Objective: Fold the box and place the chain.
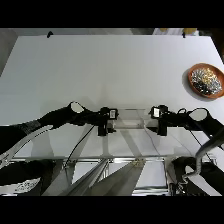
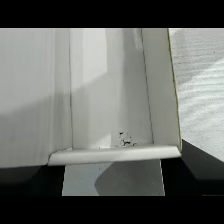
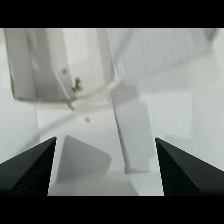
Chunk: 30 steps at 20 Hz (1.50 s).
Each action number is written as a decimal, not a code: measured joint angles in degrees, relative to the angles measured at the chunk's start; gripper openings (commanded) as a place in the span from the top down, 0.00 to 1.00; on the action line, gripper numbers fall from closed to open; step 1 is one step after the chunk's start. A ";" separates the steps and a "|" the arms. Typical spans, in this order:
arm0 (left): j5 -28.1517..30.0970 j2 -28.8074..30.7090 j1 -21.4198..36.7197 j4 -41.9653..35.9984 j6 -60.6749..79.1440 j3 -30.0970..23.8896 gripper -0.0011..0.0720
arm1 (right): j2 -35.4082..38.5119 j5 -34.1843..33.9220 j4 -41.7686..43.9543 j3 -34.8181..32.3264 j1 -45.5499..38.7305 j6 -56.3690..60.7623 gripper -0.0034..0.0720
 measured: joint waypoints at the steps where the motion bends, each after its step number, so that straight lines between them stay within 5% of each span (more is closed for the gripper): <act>1: 0.00 0.00 0.00 0.00 0.00 0.00 0.61 | 1.27 0.35 -1.40 0.02 -0.13 1.86 0.15; 3: -0.02 0.00 0.00 0.00 -0.02 0.00 0.61 | 4.31 2.03 -3.28 0.00 -0.37 4.68 0.39; 5: -0.02 0.00 0.00 0.00 -0.04 -0.02 0.61 | 7.50 4.11 -2.29 0.00 -0.07 6.32 0.91; 11: -0.44 0.00 -0.02 0.20 0.07 -0.02 0.61 | 13.79 8.96 5.68 0.00 5.92 7.19 0.93; 12: -0.42 0.00 -0.02 0.15 0.00 -0.02 0.61 | 14.12 7.98 7.02 0.00 7.19 7.34 0.75; 13: -0.37 0.00 -0.02 0.07 -0.09 -0.02 0.61 | 14.38 6.71 8.31 -0.04 8.37 7.61 0.41; 14: -0.31 0.00 -0.02 0.02 -0.11 -0.02 0.61 | 14.58 5.01 9.05 -0.02 9.25 7.52 0.23; 18: -0.17 0.00 -0.04 0.00 -0.11 -0.02 0.61 | 15.04 0.26 9.25 0.02 10.80 7.63 0.30; 21: -0.15 0.00 -0.04 0.00 -0.07 -0.02 0.61 | 15.28 -0.24 10.12 0.02 11.19 7.65 0.85; 22: -0.13 0.00 -0.04 0.00 -0.07 -0.02 0.61 | 15.23 -0.04 10.84 0.02 11.26 7.61 0.93; 30: -0.11 0.00 -0.04 0.00 -0.04 -0.02 0.61 | 2.38 -6.45 20.65 4.39 11.37 6.58 0.93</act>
